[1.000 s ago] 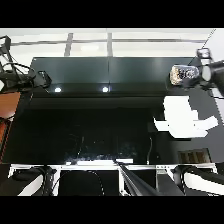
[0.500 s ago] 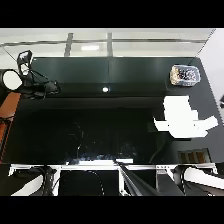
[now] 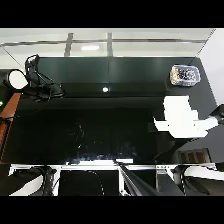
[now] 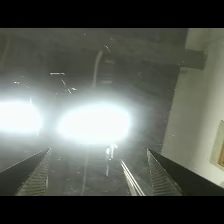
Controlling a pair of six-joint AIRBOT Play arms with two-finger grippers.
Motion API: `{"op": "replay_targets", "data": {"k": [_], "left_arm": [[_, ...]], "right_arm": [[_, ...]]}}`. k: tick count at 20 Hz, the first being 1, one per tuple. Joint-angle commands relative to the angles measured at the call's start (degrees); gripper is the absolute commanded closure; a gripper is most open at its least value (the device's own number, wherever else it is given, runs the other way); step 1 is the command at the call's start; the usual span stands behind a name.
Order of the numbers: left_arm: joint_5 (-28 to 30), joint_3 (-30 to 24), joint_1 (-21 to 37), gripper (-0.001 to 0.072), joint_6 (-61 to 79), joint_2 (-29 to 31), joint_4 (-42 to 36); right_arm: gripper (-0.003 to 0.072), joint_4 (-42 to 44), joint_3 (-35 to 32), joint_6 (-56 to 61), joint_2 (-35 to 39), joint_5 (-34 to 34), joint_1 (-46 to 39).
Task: Fold the box and place the chain.
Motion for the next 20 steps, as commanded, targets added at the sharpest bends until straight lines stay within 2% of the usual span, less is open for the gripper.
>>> {"op": "replay_targets", "data": {"k": [1,2,3,4,7,9,13,15,17,20], "left_arm": [[-0.09,0.0,-0.07,-0.0002,0.0,-0.02,-1.86],[-0.15,0.0,-0.04,-0.0002,0.0,-0.02,-1.92],[-0.11,0.0,-0.04,-0.0002,0.0,-0.02,-1.92],[-0.09,0.0,-0.04,-0.0002,0.0,-0.02,-1.88],[-0.07,0.0,-0.04,-0.0002,0.0,-0.02,-1.88],[0.04,0.0,-0.04,-0.0002,0.02,-0.02,-1.81],[1.42,-0.02,-0.07,-0.0002,0.48,-0.02,-2.01],[3.91,-0.55,-0.07,-0.0002,1.4,-0.02,-3.56],[7.87,-2.75,-0.04,-0.0002,4.72,-0.04,-8.79],[10.25,-7.56,-0.07,-0.0002,15.1,-0.04,-24.39]], "right_arm": [[0.0139,-0.87,0.0,-6.19,-3.67,0.46,1.2],[0.0336,-2.43,0.0,-6.21,-3.91,-0.52,1.79],[0.0564,-2.95,0.07,-6.51,-3.76,-1.36,2.16],[0.067,-2.49,0.07,-7.67,-3.32,-1.25,2.29],[0.0667,-0.07,0.04,-8.92,-0.68,-0.17,2.56],[0.0667,7.93,-0.17,-9.68,1.86,0.17,3.23],[0.0666,15.72,-4.74,-11.08,8.79,-3.06,12.22],[0.0666,21.38,-10.67,-12.83,13.4,-8.22,18.56],[0.0667,29.44,-19.52,-14.91,19.34,-17.42,25.49],[0.0667,40.41,-33.33,-16.22,28.0,-30.99,37.18]]}}
